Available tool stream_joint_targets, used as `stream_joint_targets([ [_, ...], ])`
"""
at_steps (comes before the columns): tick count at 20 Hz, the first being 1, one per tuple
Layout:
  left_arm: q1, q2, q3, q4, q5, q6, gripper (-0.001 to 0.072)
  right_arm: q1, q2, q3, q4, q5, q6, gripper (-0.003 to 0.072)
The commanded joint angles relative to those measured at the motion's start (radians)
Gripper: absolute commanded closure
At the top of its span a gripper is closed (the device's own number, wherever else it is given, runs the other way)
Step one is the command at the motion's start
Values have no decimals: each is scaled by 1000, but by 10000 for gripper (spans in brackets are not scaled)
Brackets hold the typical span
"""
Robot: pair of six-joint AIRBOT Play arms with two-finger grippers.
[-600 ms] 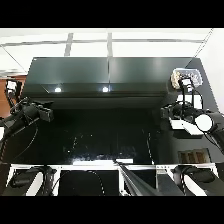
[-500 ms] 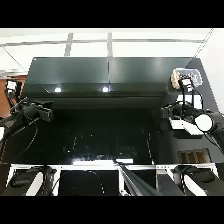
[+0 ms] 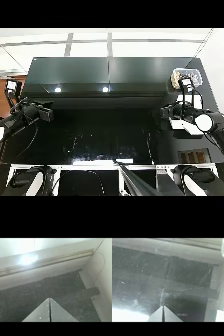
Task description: Fold the box and place the chain.
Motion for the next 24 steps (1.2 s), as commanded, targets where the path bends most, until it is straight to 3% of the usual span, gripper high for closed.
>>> stream_joint_targets([
  [1, -1, -1, 0, -21, 18, 1, 684, 0, 1, 0, 0, 0, 0, 672],
  [5, -1, -12, -1, -231, 187, 1, 684, 1, 1, 0, 143, -125, 1, 672],
  [6, -1, -22, -2, -259, 203, 0, 684, 1, 1, 0, 241, -133, 1, 672],
  [8, -1, -72, -3, -280, 219, 0, 663, 6, -24, -2, 275, -248, -3, 665],
  [9, -2, -113, -2, -308, 202, 0, 387, 5, -44, -2, 268, -299, -4, 451],
  [10, -12, -156, -2, -345, 187, 0, -11, 3, -69, -1, 253, -340, -4, -9],
  [12, -22, -204, 23, -285, 157, 13, -10, -1, -98, 10, 240, -273, -4, -33],
  [14, -14, -208, 52, -196, 147, -8, -9, -59, -100, 57, 62, -128, 24, -33],
  [16, 8, -208, 67, -166, 99, -65, -9, -244, -110, 148, -244, -34, 206, -32],
  [18, 18, -212, 66, -97, 37, -118, -9, -516, -148, 239, -412, -35, 348, -28],
  [20, 18, -227, 66, -5, -11, -169, -9, -774, -233, 334, -399, 19, 348, -27],
  [22, 18, -246, 66, 28, -28, -208, -9, -967, -349, 435, -323, 153, 308, -27],
  [24, 18, -258, 66, 24, -45, -208, 3, -1073, -478, 547, -85, 302, 37, -27],
])
